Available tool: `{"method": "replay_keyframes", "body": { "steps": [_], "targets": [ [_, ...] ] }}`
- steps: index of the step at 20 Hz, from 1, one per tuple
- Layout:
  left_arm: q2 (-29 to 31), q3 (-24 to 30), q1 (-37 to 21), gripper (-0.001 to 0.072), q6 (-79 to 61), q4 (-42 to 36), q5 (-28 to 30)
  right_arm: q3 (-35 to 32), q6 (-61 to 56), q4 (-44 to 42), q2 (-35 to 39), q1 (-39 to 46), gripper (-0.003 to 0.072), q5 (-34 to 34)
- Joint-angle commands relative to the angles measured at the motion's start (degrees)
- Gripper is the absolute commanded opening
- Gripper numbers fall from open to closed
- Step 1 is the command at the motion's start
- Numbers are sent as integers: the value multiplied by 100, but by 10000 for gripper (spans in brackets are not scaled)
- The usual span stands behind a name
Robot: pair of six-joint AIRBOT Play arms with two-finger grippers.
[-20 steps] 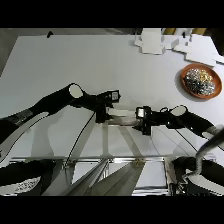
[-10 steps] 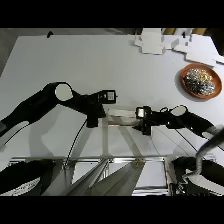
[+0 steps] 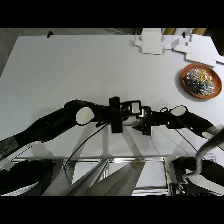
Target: Fold the box and place the chain.
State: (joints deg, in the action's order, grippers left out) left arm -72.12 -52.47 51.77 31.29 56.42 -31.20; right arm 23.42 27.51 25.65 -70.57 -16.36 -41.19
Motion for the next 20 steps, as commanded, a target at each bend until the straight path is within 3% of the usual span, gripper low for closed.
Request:
{"method": "replay_keyframes", "body": {
  "steps": [1, 8, 13, 15, 17, 20],
  "targets": [
    [-256, -4, 11, 6, 621, -125, 1882, 0, 0, 0, 2, 0, 300, 0],
    [-1064, -4, -527, 6, 629, -699, 1440, 0, 0, 0, 2, 0, 300, 0],
    [-804, -4, -772, 9, 627, -632, 811, 0, -2, 0, 2, 0, 300, 0],
    [-337, -4, -892, 9, 629, -343, 356, 0, 0, 0, 2, 0, 300, 0],
    [138, -4, -977, 9, 640, 146, -463, 0, 0, 0, 2, 0, 300, 0],
    [387, 4, -1150, 8, 846, 667, -1609, 0, 0, 0, 2, 0, 300, 0]
  ]
}}
